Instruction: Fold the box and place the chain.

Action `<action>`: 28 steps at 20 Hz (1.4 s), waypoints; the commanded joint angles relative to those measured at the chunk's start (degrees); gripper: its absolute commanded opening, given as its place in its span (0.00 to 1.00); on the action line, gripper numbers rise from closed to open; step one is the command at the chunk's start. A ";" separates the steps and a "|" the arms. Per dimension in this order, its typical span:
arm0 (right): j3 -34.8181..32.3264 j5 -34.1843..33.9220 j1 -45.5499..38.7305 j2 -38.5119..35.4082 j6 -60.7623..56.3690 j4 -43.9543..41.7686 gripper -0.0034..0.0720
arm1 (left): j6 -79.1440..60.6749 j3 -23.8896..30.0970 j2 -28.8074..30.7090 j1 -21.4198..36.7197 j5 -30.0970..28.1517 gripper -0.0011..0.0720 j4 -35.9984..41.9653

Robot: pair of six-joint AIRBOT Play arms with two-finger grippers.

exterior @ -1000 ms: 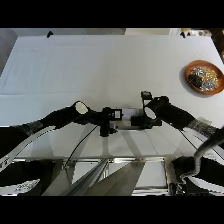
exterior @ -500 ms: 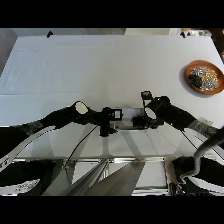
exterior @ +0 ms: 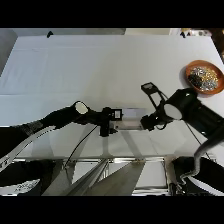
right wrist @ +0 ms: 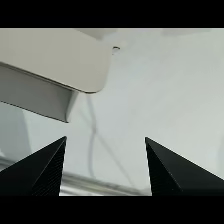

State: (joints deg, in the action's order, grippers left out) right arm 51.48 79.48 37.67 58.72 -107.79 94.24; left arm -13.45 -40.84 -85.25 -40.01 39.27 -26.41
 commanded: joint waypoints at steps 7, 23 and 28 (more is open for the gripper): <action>19.15 -8.24 -33.27 4.39 14.51 13.29 0.60 | 0.00 0.02 -0.02 -0.04 -0.02 0.08 0.00; 28.68 -23.23 -56.72 38.47 31.34 8.31 0.41 | 0.00 0.02 -0.02 -0.04 -0.02 0.08 0.00; 28.68 -29.66 -56.54 39.76 31.87 5.40 0.39 | 0.00 0.02 -0.02 -0.04 -0.02 0.08 0.00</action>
State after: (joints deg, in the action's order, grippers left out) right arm 80.09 53.45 -18.65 97.25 -76.64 101.54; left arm -13.45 -40.84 -85.25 -40.01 39.27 -26.39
